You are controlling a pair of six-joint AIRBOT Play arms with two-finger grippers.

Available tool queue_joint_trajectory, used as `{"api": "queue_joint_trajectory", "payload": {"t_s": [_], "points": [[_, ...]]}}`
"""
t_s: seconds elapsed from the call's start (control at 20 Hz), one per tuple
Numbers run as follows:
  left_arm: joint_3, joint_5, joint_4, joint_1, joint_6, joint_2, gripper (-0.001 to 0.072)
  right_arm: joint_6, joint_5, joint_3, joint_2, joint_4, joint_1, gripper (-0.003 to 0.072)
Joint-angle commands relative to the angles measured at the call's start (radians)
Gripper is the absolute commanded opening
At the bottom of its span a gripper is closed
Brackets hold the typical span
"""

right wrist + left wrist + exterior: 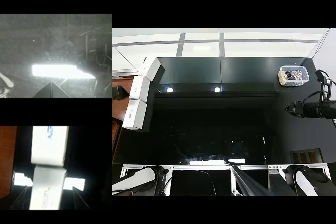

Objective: Fold the box and place the chain.

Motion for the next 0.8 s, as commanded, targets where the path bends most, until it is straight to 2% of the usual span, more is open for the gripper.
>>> {"api": "queue_joint_trajectory", "payload": {"t_s": [0.0, 0.05, 0.15, 0.2, 0.25, 0.35, 0.45, 0.5, 0.6, 0.75], "points": [[0.146, -0.124, -0.008, -0.072, -0.334, 0.018, 0.0137, 0.0, -0.021, 0.0, 0.0, 0.004, 0.0, 0.0025], [0.149, -0.149, -0.049, -0.095, -0.34, 0.037, 0.0025, 0.0, -0.032, 0.0, 0.0, 0.01, 0.0, 0.0025], [0.093, -0.145, -0.117, -0.169, -0.252, 0.106, 0.0024, -0.002, -0.053, -0.001, 0.0, 0.014, 0.003, 0.0025], [0.031, -0.107, -0.144, -0.219, -0.222, 0.164, 0.0024, -0.013, -0.073, -0.008, 0.0, 0.013, 0.011, 0.0025], [-0.047, -0.045, -0.166, -0.274, -0.193, 0.231, 0.0024, -0.036, -0.107, -0.023, 0.0, 0.013, 0.024, 0.0025], [-0.251, 0.149, -0.154, -0.41, -0.197, 0.392, 0.0024, -0.15, -0.245, -0.08, 0.0, 0.007, 0.066, 0.0024], [-0.449, 0.333, -0.082, -0.514, -0.199, 0.537, 0.0024, -0.173, -0.386, -0.13, 0.0, -0.051, 0.095, 0.0024], [-0.528, 0.401, -0.039, -0.544, -0.199, 0.6, 0.0025, -0.173, -0.39, -0.134, 0.0, -0.053, 0.094, 0.0024], [-0.621, 0.431, -0.026, -0.56, -0.198, 0.698, 0.0026, -0.173, -0.387, -0.134, 0.0, -0.053, 0.094, 0.0025], [-0.682, 0.391, -0.026, -0.559, -0.199, 0.773, 0.0027, -0.173, -0.387, -0.134, 0.0, -0.053, 0.094, 0.0025]]}}
